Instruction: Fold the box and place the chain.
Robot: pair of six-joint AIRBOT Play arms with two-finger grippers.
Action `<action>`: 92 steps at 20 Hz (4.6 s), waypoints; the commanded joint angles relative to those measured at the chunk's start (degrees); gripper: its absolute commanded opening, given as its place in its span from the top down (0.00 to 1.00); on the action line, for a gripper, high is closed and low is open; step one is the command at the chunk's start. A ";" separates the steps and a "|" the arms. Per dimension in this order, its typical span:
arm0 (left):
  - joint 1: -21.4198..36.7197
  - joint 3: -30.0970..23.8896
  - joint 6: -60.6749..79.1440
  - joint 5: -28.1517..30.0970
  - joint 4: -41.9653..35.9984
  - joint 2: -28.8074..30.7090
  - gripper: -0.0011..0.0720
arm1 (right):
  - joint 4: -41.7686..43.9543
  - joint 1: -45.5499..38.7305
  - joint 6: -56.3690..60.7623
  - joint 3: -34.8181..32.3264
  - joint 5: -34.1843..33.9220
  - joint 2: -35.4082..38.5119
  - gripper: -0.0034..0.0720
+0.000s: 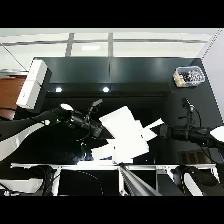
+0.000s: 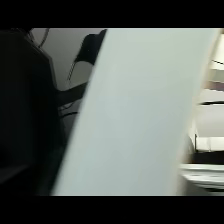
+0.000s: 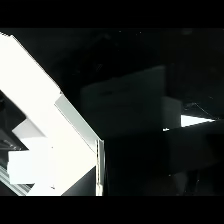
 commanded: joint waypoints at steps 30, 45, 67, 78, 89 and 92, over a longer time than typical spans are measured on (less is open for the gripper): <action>-3.26 13.75 4.00 8.15 29.11 7.67 0.95 | -19.37 -3.56 -22.56 16.09 3.06 -0.04 0.01; -8.31 11.26 13.03 15.02 37.51 8.50 0.95 | -19.43 24.81 -43.50 7.17 -17.94 -10.29 0.01; -8.31 11.28 9.33 14.78 37.73 8.50 0.95 | -12.92 39.39 -52.37 4.39 -17.05 -16.90 0.00; -8.31 11.28 9.33 14.75 37.73 8.50 0.95 | -10.32 39.60 -48.92 4.61 -20.46 -18.71 0.00; -8.31 11.32 9.35 13.35 37.73 8.50 0.95 | -13.99 31.82 -47.06 9.62 -16.79 -16.48 0.01; -8.31 11.32 9.38 13.46 37.73 8.50 0.95 | -11.78 31.80 -52.22 9.62 -17.18 -16.98 0.02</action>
